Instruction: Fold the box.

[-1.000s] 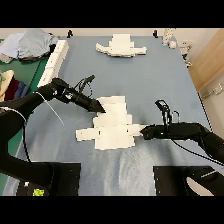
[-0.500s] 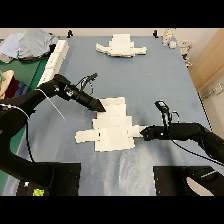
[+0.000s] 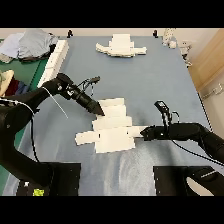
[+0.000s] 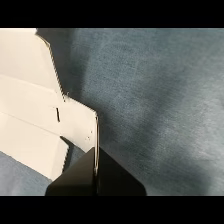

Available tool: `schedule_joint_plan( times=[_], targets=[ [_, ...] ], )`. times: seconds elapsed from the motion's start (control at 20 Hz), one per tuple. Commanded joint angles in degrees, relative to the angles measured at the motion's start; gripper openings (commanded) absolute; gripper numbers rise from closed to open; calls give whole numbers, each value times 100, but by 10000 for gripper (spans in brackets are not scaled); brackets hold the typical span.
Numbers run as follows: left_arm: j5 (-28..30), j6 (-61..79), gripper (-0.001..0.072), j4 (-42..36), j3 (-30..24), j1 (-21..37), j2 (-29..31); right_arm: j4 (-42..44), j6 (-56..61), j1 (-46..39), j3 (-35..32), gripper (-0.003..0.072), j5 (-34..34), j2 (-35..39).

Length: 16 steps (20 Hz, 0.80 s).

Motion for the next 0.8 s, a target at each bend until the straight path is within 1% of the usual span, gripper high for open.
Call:
schedule_joint_plan(
  times=[0.0, 0.05, 0.2, 0.25, 0.35, 0.4, 0.45, 0.5, 0.6, 0.75],
  targets=[
    [-4, 74, 25, 125, 13, -79, -17, 0, 2, 0, -2, 4, 0, 2],
    [-11, 131, 13, 166, 13, -111, -17, 0, 2, 0, -2, 4, 0, 2],
    [-11, 212, 13, 155, 20, -149, -17, -2, -2, 0, -2, 5, 2, 2],
    [15, 212, 13, 157, 20, -146, -17, -15, -2, 0, -2, 41, 2, 2],
    [31, 205, 13, 157, 20, -146, -17, -273, -2, 0, 11, 278, 17, 2],
    [35, 208, 14, 155, 20, -146, -17, -562, 4, -2, 31, 298, 68, 2],
    [39, 249, 13, 144, 20, -146, -17, -966, 28, -2, 83, 298, 116, 2],
    [31, 575, 12, 140, 39, -146, -15, -1403, 140, -7, 144, 297, 203, 2],
    [46, 1279, 9, 90, 68, -179, 85, -2627, 844, -20, 308, 298, 417, 2],
    [452, 1893, 7, 83, 37, -450, 542, -4876, 3226, -22, 634, 302, 398, -2]
  ],
)
